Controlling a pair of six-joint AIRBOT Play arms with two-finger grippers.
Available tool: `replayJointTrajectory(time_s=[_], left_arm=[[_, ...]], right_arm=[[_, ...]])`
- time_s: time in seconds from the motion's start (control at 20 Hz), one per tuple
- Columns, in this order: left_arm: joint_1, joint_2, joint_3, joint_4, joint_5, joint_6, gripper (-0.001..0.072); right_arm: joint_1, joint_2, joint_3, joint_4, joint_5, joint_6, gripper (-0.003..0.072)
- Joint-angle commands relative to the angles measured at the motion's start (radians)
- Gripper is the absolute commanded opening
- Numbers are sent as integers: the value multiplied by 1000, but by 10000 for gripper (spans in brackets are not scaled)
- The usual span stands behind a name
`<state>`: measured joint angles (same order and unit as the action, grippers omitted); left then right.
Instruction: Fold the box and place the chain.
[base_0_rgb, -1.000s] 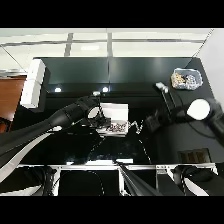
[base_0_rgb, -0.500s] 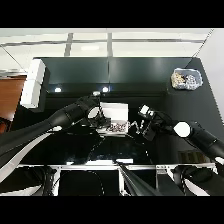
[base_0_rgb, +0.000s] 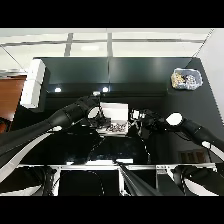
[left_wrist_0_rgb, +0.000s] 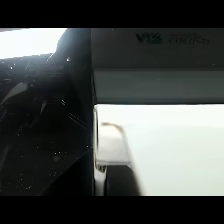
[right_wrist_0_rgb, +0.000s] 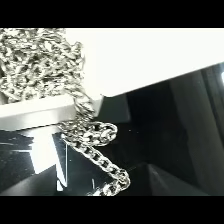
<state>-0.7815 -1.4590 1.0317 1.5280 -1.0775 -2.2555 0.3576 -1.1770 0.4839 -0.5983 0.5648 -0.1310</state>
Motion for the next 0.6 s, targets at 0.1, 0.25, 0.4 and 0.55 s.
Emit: replayJointTrajectory(time_s=[0.1, 0.25, 0.4, 0.55], left_arm=[[0, 0, 1, 0, 0, 0, 27], [0, 0, 1, 0, 0, 0, 28], [0, 0, 1, 0, 0, 0, 28], [0, 0, 1, 0, 0, 0, 28]], right_arm=[[-40, -16, 4, 22, 27, 8, 407], [-40, -16, 4, 22, 27, 42, 19], [-40, 7, 4, 22, 27, 177, 18], [-40, 115, 4, 18, 43, 440, 18]])
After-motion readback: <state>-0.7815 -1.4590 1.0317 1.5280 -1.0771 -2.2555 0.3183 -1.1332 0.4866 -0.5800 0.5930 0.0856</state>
